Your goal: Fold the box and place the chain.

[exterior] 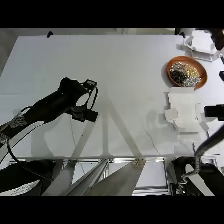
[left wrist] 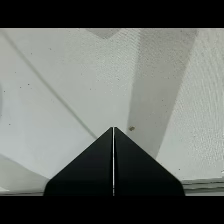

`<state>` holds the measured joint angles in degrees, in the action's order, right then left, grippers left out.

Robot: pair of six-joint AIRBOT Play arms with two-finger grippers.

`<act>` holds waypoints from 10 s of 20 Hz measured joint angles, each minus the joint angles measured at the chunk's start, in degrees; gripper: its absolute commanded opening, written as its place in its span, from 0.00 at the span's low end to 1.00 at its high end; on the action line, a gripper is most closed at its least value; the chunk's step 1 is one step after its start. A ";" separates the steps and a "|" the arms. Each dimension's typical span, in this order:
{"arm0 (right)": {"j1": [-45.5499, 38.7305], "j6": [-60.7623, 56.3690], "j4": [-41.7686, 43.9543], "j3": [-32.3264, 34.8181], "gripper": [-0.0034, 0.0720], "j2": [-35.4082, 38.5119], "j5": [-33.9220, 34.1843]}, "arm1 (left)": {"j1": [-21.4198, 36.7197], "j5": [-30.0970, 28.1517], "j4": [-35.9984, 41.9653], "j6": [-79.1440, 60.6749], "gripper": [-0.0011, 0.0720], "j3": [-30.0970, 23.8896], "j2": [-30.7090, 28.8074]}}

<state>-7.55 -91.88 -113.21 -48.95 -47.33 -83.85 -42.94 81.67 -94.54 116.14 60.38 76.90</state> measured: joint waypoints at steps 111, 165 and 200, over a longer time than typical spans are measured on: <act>10.75 27.39 47.67 28.00 0.07 2.78 32.28 | 10.80 -26.18 75.93 -90.86 0.56 -8.55 15.21; 10.80 27.19 42.14 13.44 0.41 21.16 7.21 | 7.76 -28.92 66.73 -119.75 0.02 -8.22 8.02; 10.80 27.26 41.83 13.40 0.41 22.86 12.79 | 7.15 -29.66 62.10 -123.49 0.02 -5.51 14.75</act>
<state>3.25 -64.62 -71.37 -35.55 -24.47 -71.07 -35.79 52.01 -32.45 -7.35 54.87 91.66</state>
